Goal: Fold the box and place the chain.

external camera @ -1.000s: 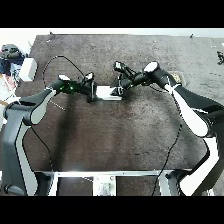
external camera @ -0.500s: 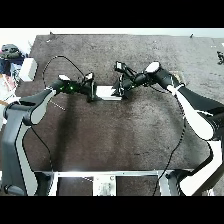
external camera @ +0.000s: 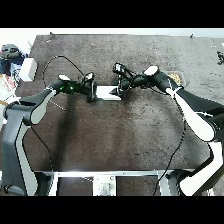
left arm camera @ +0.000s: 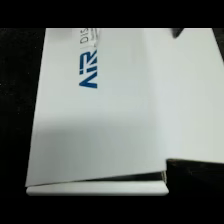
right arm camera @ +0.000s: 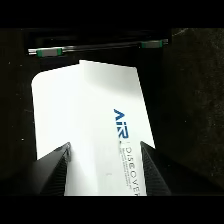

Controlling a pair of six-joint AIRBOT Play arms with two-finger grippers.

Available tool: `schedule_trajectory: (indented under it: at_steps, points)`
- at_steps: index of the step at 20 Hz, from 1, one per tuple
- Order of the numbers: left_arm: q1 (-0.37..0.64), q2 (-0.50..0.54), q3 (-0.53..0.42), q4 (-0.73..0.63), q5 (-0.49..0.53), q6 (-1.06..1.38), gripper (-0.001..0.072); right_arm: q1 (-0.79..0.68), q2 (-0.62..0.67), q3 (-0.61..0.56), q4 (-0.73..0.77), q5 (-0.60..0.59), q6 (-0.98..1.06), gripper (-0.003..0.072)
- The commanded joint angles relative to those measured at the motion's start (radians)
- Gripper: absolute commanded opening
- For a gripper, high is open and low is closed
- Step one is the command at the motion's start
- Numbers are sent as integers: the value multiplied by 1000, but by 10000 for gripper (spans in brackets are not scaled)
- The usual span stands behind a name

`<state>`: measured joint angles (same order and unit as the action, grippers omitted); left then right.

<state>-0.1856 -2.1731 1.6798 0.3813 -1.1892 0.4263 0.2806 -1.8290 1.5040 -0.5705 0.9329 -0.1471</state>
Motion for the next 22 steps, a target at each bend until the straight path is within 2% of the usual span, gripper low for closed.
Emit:
schedule_trajectory:
  at_steps: [1, 2, 4, 7, 10, 16, 22]
  points:
    - [0, 0, 1, 0, 0, 0, 417, 3, 11, -2, 7, 5, -14, 510]
    - [0, 0, 1, 0, 0, 0, 417, 3, 27, -2, 9, 42, -14, 408]
    - [0, 0, 1, 0, -1, 0, 417, 11, 71, -31, 21, 37, -14, 403]
    - [0, 0, 1, 0, 0, 0, 417, 15, 102, -123, 23, -85, -31, 404]
    - [0, 0, 1, 0, 0, 0, 417, 15, 84, -163, 102, -175, -145, 405]
    - [0, 0, 1, 0, 0, 0, 417, 16, 58, -163, 126, -82, -157, 406]
    - [0, 0, 1, 0, 0, 0, 417, 16, 54, -163, 124, -75, -175, 408]
